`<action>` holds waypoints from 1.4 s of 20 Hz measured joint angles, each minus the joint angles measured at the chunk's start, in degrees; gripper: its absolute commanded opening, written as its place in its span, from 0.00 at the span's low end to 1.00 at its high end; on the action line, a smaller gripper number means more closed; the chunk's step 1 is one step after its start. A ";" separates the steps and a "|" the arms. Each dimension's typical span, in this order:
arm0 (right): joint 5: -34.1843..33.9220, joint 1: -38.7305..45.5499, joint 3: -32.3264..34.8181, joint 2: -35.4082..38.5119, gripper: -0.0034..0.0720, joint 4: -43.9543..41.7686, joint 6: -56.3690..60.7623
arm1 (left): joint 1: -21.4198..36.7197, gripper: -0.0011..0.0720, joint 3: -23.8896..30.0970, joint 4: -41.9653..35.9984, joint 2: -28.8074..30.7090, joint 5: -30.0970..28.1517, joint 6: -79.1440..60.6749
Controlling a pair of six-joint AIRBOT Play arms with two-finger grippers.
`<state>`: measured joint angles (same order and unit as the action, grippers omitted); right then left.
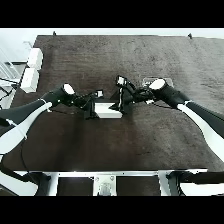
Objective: Fold the box and place the chain.
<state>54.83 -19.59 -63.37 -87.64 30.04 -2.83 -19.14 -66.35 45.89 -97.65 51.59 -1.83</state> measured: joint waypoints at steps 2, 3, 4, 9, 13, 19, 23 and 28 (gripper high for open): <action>0.00 0.00 1.60 0.37 0.70 -0.85 -0.85 | 0.00 0.74 0.00 0.00 0.00 0.00 0.00; -0.02 0.00 2.27 0.48 0.70 -1.29 -1.07 | 0.00 0.74 0.00 0.00 0.00 -0.02 0.00; -0.02 -0.04 2.89 0.55 0.70 -1.44 -1.40 | 0.00 0.74 0.00 -0.02 0.00 -0.02 0.00; -0.59 -0.52 4.57 -0.76 0.59 -2.21 -2.91 | 0.00 0.74 0.00 -0.02 0.00 -0.07 0.00; -2.93 -1.22 4.83 -2.03 0.65 -2.47 -4.70 | 0.00 0.74 0.00 -0.02 0.00 -0.09 0.00; -6.86 -1.51 4.11 -2.23 0.64 -2.45 -5.22 | 0.02 0.74 0.00 -0.13 0.00 -0.39 0.22; -7.76 -1.44 3.67 -1.16 0.64 -2.43 -5.97 | 0.04 0.74 0.00 -0.26 -0.02 -0.42 0.33; -8.59 -1.40 2.89 -0.59 0.64 -3.08 -6.64 | 0.07 0.74 -0.02 -0.11 -0.02 -0.37 0.17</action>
